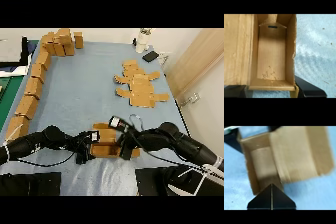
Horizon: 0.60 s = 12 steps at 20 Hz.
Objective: Fold the box.
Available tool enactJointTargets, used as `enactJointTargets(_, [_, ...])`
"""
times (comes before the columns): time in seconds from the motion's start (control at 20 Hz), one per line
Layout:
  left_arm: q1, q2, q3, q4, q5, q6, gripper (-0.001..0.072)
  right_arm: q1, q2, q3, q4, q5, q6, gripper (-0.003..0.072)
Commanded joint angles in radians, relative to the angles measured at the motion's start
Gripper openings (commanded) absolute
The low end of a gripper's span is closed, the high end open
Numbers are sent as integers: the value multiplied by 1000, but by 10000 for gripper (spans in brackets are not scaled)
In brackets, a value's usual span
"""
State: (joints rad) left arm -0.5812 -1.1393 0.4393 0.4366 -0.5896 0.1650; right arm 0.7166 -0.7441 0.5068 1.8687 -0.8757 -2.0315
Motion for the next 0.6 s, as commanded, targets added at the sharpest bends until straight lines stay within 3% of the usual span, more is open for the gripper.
enactJointTargets(0.0, [1, 0, 1, 1, 5, 2, 517, -2, 81, 61, -583, -304, 928, 6])
enactJointTargets(0.1, [1, 0, 1, 1, 5, 2, 517, -38, 82, 60, -798, -556, 1136, 5])
enactJointTargets(0.15, [1, 0, 1, 1, 5, 2, 517, -84, 82, 58, -774, -582, 1134, 5])
enactJointTargets(0.3, [1, 0, 0, 1, 6, 2, 518, -202, 72, 11, -551, -465, 1055, 5])
enactJointTargets(0.55, [1, 0, 1, 1, 5, 2, 518, -218, 62, -134, -313, -190, 990, 4])
